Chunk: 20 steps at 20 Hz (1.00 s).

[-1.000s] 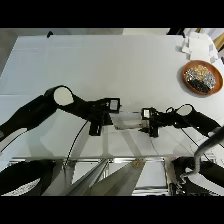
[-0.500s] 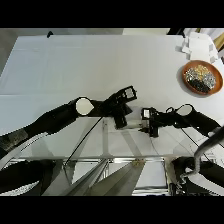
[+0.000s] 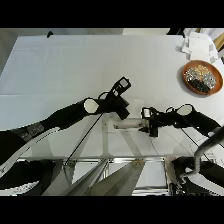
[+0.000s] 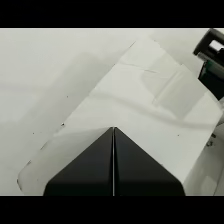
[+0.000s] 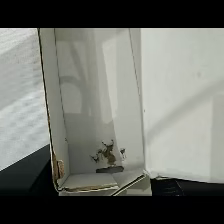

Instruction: Fold the box and place the chain.

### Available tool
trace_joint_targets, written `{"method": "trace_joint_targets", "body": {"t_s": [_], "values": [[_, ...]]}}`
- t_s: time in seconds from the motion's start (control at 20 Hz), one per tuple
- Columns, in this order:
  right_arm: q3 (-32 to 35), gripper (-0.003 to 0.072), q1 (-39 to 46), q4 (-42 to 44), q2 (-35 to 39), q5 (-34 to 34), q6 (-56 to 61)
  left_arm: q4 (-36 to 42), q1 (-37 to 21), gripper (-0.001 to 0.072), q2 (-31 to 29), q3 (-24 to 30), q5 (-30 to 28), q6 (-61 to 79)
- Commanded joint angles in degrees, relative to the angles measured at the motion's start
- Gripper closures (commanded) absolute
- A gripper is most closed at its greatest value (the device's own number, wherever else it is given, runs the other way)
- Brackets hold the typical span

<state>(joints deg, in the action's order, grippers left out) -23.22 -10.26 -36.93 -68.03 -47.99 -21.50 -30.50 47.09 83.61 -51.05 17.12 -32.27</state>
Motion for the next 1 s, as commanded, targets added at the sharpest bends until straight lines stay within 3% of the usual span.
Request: {"method": "trace_joint_targets", "body": {"t_s": [0.0, 0.35, 0.55, 0.95], "values": [[0.0, 0.0286, 0.0, -0.1, 0.0, 0.0, 0.0, 0.0, -0.1, 0.0709, 1.8, 0.0, -0.6, -1.7], [0.0, 0.0286, 0.0, -0.1, 0.1, 0.0, 0.0, 0.0, 0.0, 0.0709, 3.8, 0.0, 0.5, -2.3], [0.0, 0.0286, 0.0, -0.1, 0.0, 0.0, 0.0, -2.4, -0.6, 0.0708, 0.5, 0.0, 1.4, -2.3], [0.0, 0.0286, 0.0, -0.1, 0.0, 0.0, 0.0, -22.5, -5.8, 0.0708, -11.8, 0.5, 21.3, -2.3]]}}
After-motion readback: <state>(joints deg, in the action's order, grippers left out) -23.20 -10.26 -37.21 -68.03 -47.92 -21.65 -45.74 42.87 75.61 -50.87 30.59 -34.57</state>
